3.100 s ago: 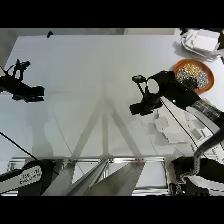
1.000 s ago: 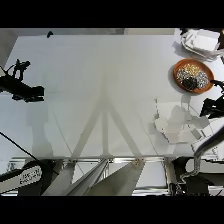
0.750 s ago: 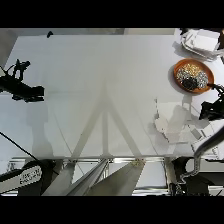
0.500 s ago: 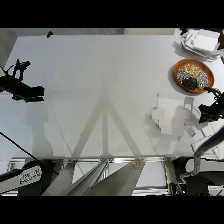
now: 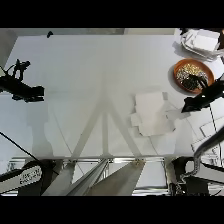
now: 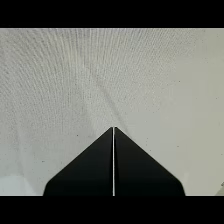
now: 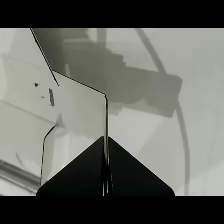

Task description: Fold the box and place the chain.

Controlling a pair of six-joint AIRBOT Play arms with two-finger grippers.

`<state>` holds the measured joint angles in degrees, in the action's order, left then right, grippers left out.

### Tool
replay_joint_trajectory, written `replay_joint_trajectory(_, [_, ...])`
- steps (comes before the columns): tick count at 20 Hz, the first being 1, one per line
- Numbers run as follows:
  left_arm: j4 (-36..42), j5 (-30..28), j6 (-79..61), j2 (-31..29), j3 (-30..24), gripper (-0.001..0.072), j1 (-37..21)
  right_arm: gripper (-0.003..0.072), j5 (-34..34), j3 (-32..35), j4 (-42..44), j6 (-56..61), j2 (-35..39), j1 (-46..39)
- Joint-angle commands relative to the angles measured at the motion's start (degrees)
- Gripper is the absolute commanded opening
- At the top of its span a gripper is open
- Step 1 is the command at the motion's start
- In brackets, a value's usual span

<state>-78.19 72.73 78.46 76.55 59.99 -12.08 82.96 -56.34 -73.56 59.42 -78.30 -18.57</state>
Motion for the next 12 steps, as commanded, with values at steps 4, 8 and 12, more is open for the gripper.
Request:
replay_joint_trajectory(4, [0.0,0.0,0.0,0.0,0.0,0.001,0.0,0.0013,-19.5,16.3,14.9,-2.8,14.3,10.3])
replay_joint_trajectory(8, [0.0,0.0,0.0,0.0,0.0,0.001,0.0,0.0013,-26.8,24.3,18.0,-1.9,21.9,14.3])
replay_joint_trajectory(12, [0.0,0.0,0.0,0.0,0.0,0.001,0.0,0.0014,-27.5,25.0,18.0,0.4,23.0,16.9])
